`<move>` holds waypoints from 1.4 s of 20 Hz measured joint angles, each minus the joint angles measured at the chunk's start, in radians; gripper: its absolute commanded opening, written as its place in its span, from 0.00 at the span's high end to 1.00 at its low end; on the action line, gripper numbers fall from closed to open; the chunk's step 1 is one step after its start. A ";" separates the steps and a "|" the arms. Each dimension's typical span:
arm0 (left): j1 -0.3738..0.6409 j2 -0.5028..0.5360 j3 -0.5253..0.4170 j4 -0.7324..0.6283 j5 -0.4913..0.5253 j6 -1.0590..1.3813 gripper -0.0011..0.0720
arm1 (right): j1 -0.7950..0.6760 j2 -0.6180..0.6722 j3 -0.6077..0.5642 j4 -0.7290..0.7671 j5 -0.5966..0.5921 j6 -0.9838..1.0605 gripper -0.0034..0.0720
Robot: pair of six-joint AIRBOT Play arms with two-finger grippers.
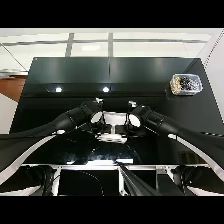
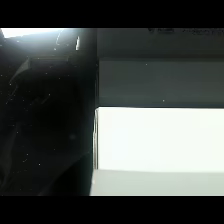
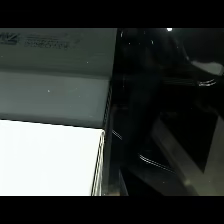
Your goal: Fold the box and place the chain.
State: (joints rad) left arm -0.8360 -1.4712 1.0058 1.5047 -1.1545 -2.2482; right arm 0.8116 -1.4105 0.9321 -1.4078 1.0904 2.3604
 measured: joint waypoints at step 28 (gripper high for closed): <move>0.000 0.000 0.000 -0.022 -0.002 0.001 0.94 | 0.002 -0.008 0.039 0.019 -0.013 0.016 0.89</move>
State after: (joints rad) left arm -0.8356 -1.4712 1.0058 1.4826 -1.1564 -2.2471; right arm 0.8135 -1.4181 0.9710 -1.3888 1.0779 2.3760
